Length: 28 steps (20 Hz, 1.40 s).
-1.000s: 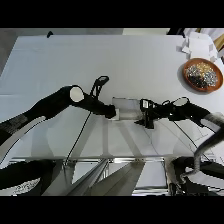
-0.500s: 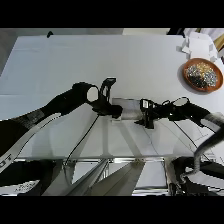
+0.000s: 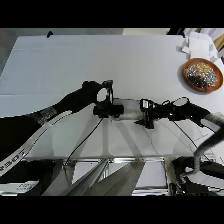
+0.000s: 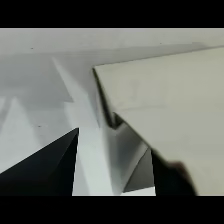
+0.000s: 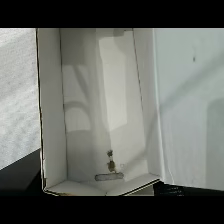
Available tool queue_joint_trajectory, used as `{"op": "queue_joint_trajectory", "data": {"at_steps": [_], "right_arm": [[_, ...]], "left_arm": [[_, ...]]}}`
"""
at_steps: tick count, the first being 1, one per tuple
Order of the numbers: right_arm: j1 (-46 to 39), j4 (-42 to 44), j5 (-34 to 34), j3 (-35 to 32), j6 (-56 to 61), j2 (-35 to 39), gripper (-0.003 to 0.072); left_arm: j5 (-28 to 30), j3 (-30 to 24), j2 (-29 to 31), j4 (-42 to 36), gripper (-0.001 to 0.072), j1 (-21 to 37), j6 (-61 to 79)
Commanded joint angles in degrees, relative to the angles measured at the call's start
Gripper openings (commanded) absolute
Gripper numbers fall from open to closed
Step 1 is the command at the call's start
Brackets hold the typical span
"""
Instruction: Fold the box and place the chain.
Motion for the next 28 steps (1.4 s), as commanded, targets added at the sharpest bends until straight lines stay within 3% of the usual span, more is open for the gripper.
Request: {"op": "queue_joint_trajectory", "data": {"at_steps": [1, 5, 9, 10, 13, 15, 18, 20, 24, 26, 28], "right_arm": [[-0.02, 0.00, 0.00, 0.02, 0.02, 0.04, 0.0340], [-0.02, 0.02, 0.00, 0.02, 0.02, 0.04, 0.0340], [-0.02, 0.02, 0.00, 0.02, 0.02, 0.04, 0.0340], [-0.02, 0.00, 0.00, 0.02, 0.02, 0.04, 0.0340], [-0.02, 0.02, 0.00, 0.02, 0.02, 0.04, 0.0340], [-0.02, 0.02, 0.00, 0.02, 0.02, 0.04, 0.0340], [-0.02, 0.02, 0.02, 0.02, 0.02, 0.04, 0.0340], [-0.02, 0.02, 0.00, 0.02, 0.02, 0.04, 0.0340], [-0.02, 0.02, 0.00, 0.02, 0.02, 0.04, 0.0340], [-0.02, 0.02, 0.02, 0.02, 0.02, 0.04, 0.0340], [-0.02, 0.02, 0.00, 0.02, 0.02, 0.02, 0.0340]], "left_arm": [[1.01, 0.50, -0.52, 0.44, 0.0447, -0.20, -4.74], [-0.94, 5.29, -3.50, 0.42, 0.0446, -0.98, -4.76], [-1.03, 5.38, -4.87, 0.74, 0.0436, -2.01, -6.25], [-1.01, 5.38, -5.11, 0.92, 0.0374, -2.27, -6.25], [-1.75, 5.38, -5.38, 1.14, 0.0362, -2.43, -6.25], [-3.43, 5.38, -5.57, 2.23, 0.0255, -2.40, -6.25], [-5.79, 5.38, -5.62, 4.59, 0.0244, -2.69, -7.37], [-6.16, 5.38, -5.62, 5.79, 0.0102, -2.84, -7.72], [-6.10, 5.38, -5.62, 7.28, 0.0062, -3.67, -7.76], [-6.14, 5.38, -5.62, 7.96, 0.0006, -3.89, -7.78], [-6.14, 5.38, -5.62, 8.39, 0.0006, -4.13, -8.11]]}}
